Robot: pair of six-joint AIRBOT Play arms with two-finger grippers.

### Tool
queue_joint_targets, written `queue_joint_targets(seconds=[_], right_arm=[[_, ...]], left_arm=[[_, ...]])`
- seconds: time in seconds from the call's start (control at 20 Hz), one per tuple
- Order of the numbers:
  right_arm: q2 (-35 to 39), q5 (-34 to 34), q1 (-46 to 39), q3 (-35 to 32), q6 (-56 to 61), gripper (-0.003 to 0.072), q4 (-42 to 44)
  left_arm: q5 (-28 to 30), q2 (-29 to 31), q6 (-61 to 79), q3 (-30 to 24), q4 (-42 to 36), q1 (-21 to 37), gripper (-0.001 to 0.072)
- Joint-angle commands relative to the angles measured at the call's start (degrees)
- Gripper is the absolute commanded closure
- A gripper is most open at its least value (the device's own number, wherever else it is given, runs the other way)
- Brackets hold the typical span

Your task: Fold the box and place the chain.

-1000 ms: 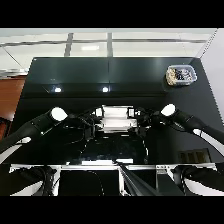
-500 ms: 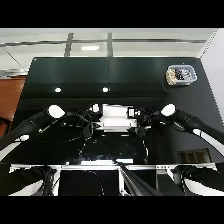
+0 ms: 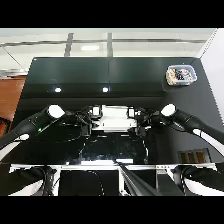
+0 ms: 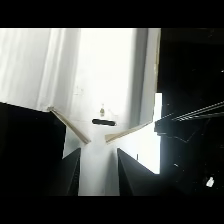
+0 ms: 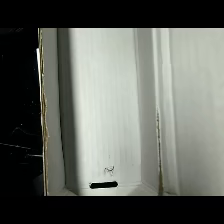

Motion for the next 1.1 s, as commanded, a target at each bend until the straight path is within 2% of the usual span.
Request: queue_joint_targets(seconds=[0.0,0.15,0.2,0.25,0.3,0.5,0.7,0.8,1.0,1.05], right_arm=[[0.00,0.00,0.04,0.00,0.02,0.0498,0.02],[0.00,0.00,0.04,0.00,0.02,0.0498,0.02],[0.00,0.00,0.04,0.00,0.02,0.0498,0.02],[0.00,0.00,0.04,0.00,0.02,0.0499,0.02],[0.00,0.00,0.04,0.00,0.02,0.0498,0.02],[0.00,0.00,0.04,0.00,0.02,0.0498,0.02],[0.00,0.00,0.04,0.00,0.02,0.0498,0.02],[0.00,0.00,0.04,0.00,0.02,0.0498,0.02],[0.00,0.00,0.04,0.00,0.02,0.0498,0.02],[0.00,0.00,0.04,0.00,0.02,0.0498,0.02]], left_arm=[[1.57,-0.26,0.57,0.07,-1.97,-0.15,0.0410],[1.09,-0.98,2.29,0.22,-4.59,-2.03,0.0421],[1.09,-1.07,2.32,0.24,-4.70,-2.62,0.0448],[1.18,-1.09,2.29,0.24,-4.76,-2.91,0.0538],[1.22,-1.18,2.32,0.24,-5.38,-2.97,0.0557],[1.97,-3.28,2.54,0.79,-9.22,-2.97,0.0557],[-0.11,-6.84,3.34,2.12,-18.69,-2.97,0.0556],[-2.03,-7.26,3.32,2.43,-18.51,-2.95,0.0555],[-1.99,-7.26,3.08,2.43,-16.55,-2.89,0.0559],[-2.03,-7.26,3.08,2.43,-16.37,-2.89,0.0608]])
